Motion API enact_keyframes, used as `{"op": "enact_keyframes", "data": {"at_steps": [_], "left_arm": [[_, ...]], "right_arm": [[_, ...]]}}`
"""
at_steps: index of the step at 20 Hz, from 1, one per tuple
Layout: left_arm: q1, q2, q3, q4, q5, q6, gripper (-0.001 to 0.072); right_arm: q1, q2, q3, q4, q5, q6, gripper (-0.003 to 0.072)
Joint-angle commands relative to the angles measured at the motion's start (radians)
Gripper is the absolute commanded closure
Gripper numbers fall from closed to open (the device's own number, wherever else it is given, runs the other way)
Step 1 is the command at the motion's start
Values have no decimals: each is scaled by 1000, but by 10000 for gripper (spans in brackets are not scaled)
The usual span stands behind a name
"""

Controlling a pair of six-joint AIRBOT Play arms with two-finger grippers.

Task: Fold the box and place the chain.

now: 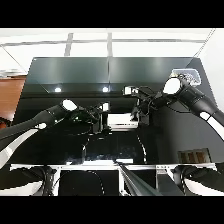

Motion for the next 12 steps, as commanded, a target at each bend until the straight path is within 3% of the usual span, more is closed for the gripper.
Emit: {"op": "enact_keyframes", "data": {"at_steps": [1, 12], "left_arm": [[0, -1, 0, 0, -1, 1, 354], [0, -1, 0, 0, -1, 1, 353]], "right_arm": [[3, 0, 0, -9, 12, 0, 456], [23, 0, 0, -32, 30, 5, 436]]}}
